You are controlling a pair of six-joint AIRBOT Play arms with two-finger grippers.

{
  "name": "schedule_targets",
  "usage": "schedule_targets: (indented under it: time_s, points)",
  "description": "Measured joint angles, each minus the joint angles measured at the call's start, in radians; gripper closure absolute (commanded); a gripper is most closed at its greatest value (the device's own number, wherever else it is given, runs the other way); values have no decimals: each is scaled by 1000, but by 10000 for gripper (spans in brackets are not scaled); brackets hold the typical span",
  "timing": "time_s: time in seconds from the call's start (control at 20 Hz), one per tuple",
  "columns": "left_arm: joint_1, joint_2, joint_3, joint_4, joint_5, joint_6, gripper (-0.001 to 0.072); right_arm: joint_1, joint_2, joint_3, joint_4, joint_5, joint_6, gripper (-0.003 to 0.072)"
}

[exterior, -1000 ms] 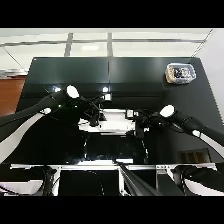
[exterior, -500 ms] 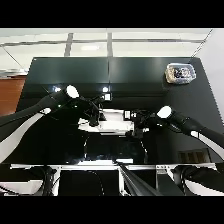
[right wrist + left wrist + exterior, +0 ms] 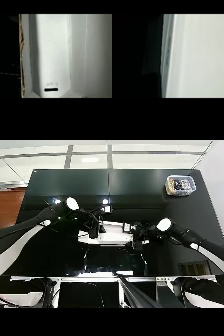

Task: Fold the box and place the chain.

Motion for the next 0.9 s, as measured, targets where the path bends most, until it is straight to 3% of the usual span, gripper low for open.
schedule_targets:
  time_s: [0.1, 0.15, 0.2, 0.25, 0.4, 0.55, 0.65, 0.7, 0.75, 0.8, 0.9]
  points:
    - [0, 0, 0, 0, -1, -1, 678, 0, 0, 0, 0, -1, 0, 220]
    - [0, 0, 3, 0, -3, -1, 567, 0, 0, 0, 0, -1, 0, 220]
    - [0, -1, 8, 6, -14, -5, 356, 0, 0, 0, 0, -3, 1, 220]
    - [2, -1, 19, 10, -34, -6, 292, 0, 0, 0, 0, -3, 0, 221]
    - [8, 8, 75, 85, -127, -69, 291, 0, 0, 0, 0, -4, 0, 221]
    - [21, 50, 130, 252, -198, -247, 290, 0, 0, 0, 0, -4, -1, 221]
    - [45, 99, 148, 341, -237, -364, 291, 1, 0, 0, -2, -4, 0, 220]
    - [62, 124, 154, 373, -258, -425, 338, 1, 0, 0, -2, -4, 0, 221]
    - [82, 145, 158, 396, -294, -499, 545, 1, 0, 0, -3, -4, 0, 220]
    - [104, 161, 159, 412, -346, -576, 685, 1, 0, 0, -4, -3, 0, 220]
    - [143, 179, 139, 398, -454, -710, 687, 1, 0, 0, -5, -3, 0, 221]
